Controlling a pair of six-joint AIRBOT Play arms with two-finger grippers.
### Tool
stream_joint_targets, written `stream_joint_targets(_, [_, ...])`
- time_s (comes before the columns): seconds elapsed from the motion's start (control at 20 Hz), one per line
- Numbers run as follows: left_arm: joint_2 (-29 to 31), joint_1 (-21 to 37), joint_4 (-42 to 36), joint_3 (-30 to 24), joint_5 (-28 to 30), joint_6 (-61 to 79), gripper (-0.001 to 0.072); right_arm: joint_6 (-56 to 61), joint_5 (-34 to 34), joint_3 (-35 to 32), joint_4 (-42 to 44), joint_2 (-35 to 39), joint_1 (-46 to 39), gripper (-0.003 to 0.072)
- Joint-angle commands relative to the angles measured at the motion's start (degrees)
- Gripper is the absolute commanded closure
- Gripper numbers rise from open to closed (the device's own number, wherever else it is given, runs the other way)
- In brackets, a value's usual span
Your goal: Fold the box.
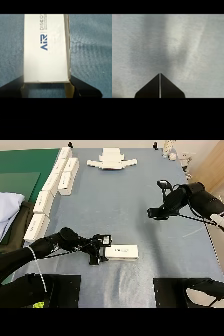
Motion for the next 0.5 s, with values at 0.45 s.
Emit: stream_joint_targets(0.45, [7.8,10.0,9.2,3.0,1.7,-30.8,0.0241,1.9,-1.9,0.7,-0.5,-1.3,-0.7,0.066])
